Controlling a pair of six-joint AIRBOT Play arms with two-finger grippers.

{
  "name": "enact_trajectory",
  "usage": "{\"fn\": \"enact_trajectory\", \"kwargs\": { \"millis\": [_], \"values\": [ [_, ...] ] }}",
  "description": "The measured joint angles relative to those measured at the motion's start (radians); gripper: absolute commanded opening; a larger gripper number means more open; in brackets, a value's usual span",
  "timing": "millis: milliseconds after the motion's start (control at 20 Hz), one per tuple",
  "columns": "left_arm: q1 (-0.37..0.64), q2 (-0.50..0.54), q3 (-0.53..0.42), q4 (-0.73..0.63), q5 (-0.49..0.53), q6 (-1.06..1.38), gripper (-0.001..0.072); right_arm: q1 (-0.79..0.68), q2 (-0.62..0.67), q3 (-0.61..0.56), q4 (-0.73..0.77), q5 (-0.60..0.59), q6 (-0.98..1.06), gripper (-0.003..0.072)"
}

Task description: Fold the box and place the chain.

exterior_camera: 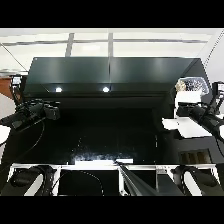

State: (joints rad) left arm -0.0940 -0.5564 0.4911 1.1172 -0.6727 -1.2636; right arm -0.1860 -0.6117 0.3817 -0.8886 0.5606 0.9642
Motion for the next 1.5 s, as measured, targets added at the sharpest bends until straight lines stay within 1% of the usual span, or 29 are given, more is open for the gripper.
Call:
{"fn": "enact_trajectory", "kwargs": {
  "millis": [750,900,950,1000,1050,1100,1200,1300,1400,1500],
  "values": [
    [0.0,0.0,0.0,-0.006,0.011,0.0,0.0028,0.0,0.0,0.0,0.0,0.0,0.0,0.0042],
    [0.0,-0.003,0.0,-0.007,0.013,0.0,0.003,0.001,0.0,0.0,0.001,-0.028,0.0,0.0043],
    [0.0,-0.005,0.0,-0.007,0.014,0.0,0.007,0.001,0.0,0.0,0.001,-0.046,0.0,0.0095],
    [0.0,-0.007,0.0,-0.007,0.016,0.0,0.0307,0.001,0.0,0.0,0.002,-0.065,0.0,0.0451],
    [0.0,-0.011,0.0,-0.007,0.016,0.0,0.0715,0.001,0.0,0.0,0.005,-0.076,0.003,0.0718],
    [0.0,-0.014,0.0,-0.007,0.016,0.0,0.0699,0.001,0.0,0.0,0.01,-0.082,0.008,0.0718],
    [0.0,-0.024,0.0,-0.008,0.016,-0.001,0.0699,-0.006,0.0,0.003,0.007,-0.078,0.021,0.0717],
    [0.0,-0.031,0.0,-0.008,0.016,-0.001,0.0699,-0.051,-0.005,0.025,-0.062,-0.068,0.092,0.0716],
    [0.0,-0.034,0.0,-0.008,0.017,-0.002,0.0699,-0.159,-0.033,0.078,-0.196,-0.049,0.208,0.0709],
    [0.0,-0.036,0.0,-0.008,0.018,-0.004,0.0699,-0.318,-0.09,0.143,-0.306,-0.017,0.284,0.071]
  ]
}}
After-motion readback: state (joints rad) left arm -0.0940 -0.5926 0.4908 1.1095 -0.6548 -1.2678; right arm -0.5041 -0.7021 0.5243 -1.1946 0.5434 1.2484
